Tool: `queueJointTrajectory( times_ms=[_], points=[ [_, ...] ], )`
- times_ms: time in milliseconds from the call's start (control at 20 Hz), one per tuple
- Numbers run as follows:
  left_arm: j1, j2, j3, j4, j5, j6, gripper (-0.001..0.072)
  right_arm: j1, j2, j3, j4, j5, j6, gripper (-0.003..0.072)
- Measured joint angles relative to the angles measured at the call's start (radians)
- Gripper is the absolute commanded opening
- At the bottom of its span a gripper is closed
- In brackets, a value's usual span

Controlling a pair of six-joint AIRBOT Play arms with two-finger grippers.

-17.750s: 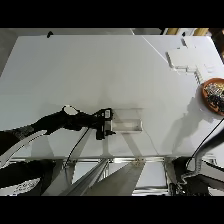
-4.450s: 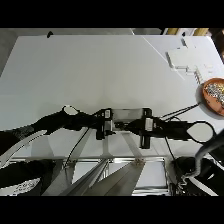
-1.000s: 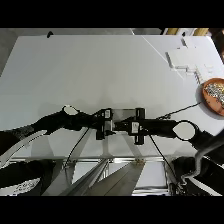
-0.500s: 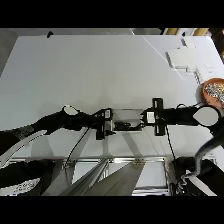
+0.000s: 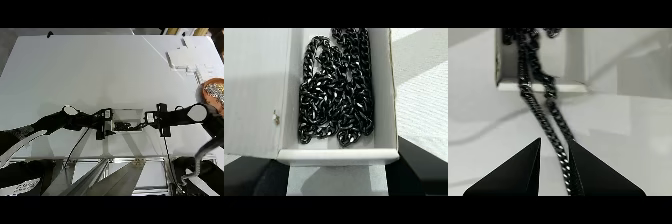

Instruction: Fold the box and place the chain.

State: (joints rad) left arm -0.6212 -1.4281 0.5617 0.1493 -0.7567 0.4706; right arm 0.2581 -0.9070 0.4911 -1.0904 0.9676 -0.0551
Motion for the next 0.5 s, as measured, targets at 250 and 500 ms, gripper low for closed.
queueJointTrajectory(
  times_ms=[250, 500],
  points=[
    [0.0, 0.0, 0.0, 0.0, 0.0, 0.0, 0.0211, 0.039, -0.045, -0.022, 0.009, -0.027, -0.065, 0.0199],
    [0.0, 0.0, 0.0, 0.0, 0.0, 0.0, 0.0211, 0.055, -0.082, -0.026, 0.048, -0.048, -0.08, 0.0153]
  ],
)
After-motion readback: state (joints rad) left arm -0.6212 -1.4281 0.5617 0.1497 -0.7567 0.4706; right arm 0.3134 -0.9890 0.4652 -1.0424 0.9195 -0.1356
